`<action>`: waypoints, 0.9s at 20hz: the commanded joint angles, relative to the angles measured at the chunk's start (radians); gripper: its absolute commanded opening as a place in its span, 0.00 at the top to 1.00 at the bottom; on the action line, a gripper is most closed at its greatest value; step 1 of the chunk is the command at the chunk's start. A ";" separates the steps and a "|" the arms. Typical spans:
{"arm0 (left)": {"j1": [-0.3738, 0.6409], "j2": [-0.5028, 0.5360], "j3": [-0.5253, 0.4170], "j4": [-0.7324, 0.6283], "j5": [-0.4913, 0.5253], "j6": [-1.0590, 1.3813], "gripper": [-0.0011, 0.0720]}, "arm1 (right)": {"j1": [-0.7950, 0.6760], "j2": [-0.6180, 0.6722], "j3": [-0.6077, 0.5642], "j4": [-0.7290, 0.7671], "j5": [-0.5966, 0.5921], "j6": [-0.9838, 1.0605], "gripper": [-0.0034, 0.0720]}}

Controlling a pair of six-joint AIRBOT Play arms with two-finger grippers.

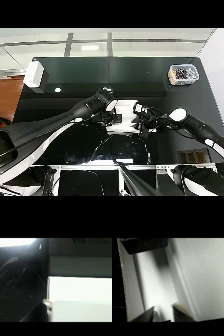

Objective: Fold the box and place the chain.

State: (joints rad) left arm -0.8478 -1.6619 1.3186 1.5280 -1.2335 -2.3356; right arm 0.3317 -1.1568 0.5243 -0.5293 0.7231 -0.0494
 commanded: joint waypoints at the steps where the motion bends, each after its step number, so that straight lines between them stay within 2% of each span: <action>1: 0.000 0.000 0.000 0.000 0.000 0.000 0.95 | 0.002 -0.001 -0.005 -0.002 -0.013 0.021 0.39; 2: 0.000 0.000 0.000 0.000 0.000 0.000 0.95 | 0.003 -0.001 -0.005 -0.003 -0.013 0.046 0.66; 4: 0.000 0.000 0.000 0.000 0.000 0.000 0.95 | 0.003 -0.001 -0.005 -0.003 -0.018 0.080 0.37; 5: 0.000 0.000 0.000 0.000 0.000 0.000 0.95 | 0.002 -0.001 -0.005 -0.006 -0.012 0.106 0.66; 6: 0.000 0.000 0.000 0.000 -0.001 0.000 0.95 | 0.002 0.002 -0.005 -0.006 -0.005 0.134 0.88; 7: 0.000 0.000 0.000 0.000 -0.001 0.000 0.95 | 0.000 0.009 -0.003 -0.007 -0.004 0.199 0.93; 8: 0.000 0.000 0.000 0.000 -0.001 0.000 0.95 | -0.010 0.024 0.004 -0.016 0.014 0.300 0.93; 10: 0.000 0.000 0.000 0.000 -0.001 0.000 0.95 | -0.068 0.078 0.048 -0.124 0.127 0.575 0.94; 13: 0.000 0.000 0.000 0.000 -0.001 0.000 0.95 | -0.266 0.166 0.167 -0.380 0.404 0.964 0.93; 14: 0.000 0.000 0.000 0.000 -0.001 0.000 0.95 | -0.359 0.184 0.182 -0.420 0.452 1.052 0.93; 15: 0.000 0.000 0.000 0.000 -0.001 0.000 0.95 | -0.472 0.189 0.178 -0.423 0.479 1.110 0.93; 18: 0.000 0.000 0.000 0.000 -0.001 0.000 0.95 | -0.752 0.173 0.093 -0.337 0.443 1.250 0.93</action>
State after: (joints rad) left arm -0.8478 -1.6619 1.3186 1.5272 -1.2339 -2.3356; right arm -0.1890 -0.9928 0.6506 -0.8635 1.1042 0.9741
